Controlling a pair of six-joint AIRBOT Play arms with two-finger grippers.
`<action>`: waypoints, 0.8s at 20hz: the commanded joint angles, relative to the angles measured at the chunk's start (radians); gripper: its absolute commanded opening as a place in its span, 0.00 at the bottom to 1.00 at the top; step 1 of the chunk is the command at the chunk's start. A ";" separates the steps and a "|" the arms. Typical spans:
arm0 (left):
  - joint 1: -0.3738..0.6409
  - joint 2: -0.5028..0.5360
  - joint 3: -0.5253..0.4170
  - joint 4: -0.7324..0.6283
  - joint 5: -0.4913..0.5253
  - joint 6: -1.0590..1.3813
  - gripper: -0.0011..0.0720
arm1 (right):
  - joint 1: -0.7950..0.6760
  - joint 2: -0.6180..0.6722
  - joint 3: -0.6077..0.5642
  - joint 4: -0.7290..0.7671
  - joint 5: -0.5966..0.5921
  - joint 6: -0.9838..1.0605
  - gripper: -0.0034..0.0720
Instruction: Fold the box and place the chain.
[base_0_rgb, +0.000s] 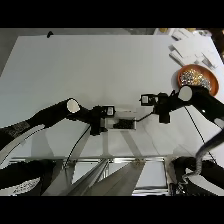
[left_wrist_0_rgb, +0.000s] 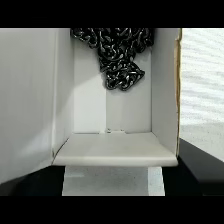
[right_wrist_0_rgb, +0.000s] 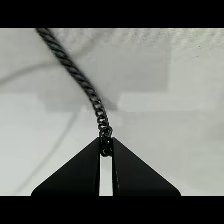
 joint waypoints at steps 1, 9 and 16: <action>0.001 0.001 0.000 0.000 0.000 0.000 0.20 | 0.000 0.161 0.001 0.048 0.069 0.068 0.07; 0.000 0.001 0.000 0.000 0.000 0.000 0.20 | 0.001 0.373 0.001 0.659 0.080 0.090 0.07; 0.000 0.001 0.000 0.000 0.000 0.000 0.20 | 0.155 0.370 0.001 0.702 0.028 0.091 0.07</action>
